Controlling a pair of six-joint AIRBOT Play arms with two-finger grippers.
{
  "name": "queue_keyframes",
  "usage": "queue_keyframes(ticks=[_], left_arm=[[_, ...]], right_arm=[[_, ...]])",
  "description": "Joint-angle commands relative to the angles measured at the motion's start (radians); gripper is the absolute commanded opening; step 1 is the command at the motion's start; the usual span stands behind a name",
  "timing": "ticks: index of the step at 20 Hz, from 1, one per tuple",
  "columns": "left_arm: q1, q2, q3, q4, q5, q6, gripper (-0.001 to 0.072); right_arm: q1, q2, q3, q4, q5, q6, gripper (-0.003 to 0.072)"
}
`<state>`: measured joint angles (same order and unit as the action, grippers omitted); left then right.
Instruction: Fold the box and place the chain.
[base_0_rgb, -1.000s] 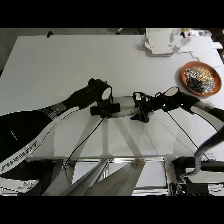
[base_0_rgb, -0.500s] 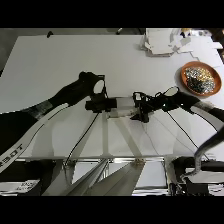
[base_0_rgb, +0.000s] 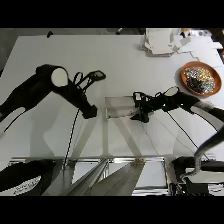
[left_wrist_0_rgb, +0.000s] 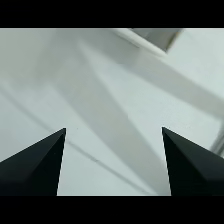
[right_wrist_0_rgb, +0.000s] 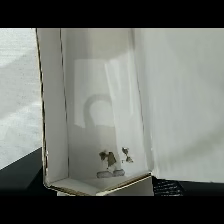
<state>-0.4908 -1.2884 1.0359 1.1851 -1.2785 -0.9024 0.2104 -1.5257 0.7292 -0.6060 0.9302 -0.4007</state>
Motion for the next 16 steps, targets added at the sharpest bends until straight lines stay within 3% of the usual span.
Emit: queue_keyframes(ticks=[1, 3, 8, 16], left_arm=[[0.105, 0.047, -0.217, -0.258, 0.179, 0.879, 0.0656], [0.14, -0.01, -0.28, -0.368, 0.279, 1.098, 0.0656], [0.146, -0.184, -0.28, -0.61, 0.362, 1.262, 0.0699], [0.07, -0.207, -0.28, -0.683, 0.461, 1.279, 0.07]], right_arm=[[0.0, 0.0, 0.0, 0.0, 0.0, 0.0, 0.0389], [0.0, 0.0, 0.0, 0.001, 0.001, 0.0, 0.0389], [0.0, 0.0, 0.0, 0.0, 0.0, 0.0, 0.0389], [0.0, 0.0, 0.0, 0.0, 0.0, 0.0, 0.0389]])
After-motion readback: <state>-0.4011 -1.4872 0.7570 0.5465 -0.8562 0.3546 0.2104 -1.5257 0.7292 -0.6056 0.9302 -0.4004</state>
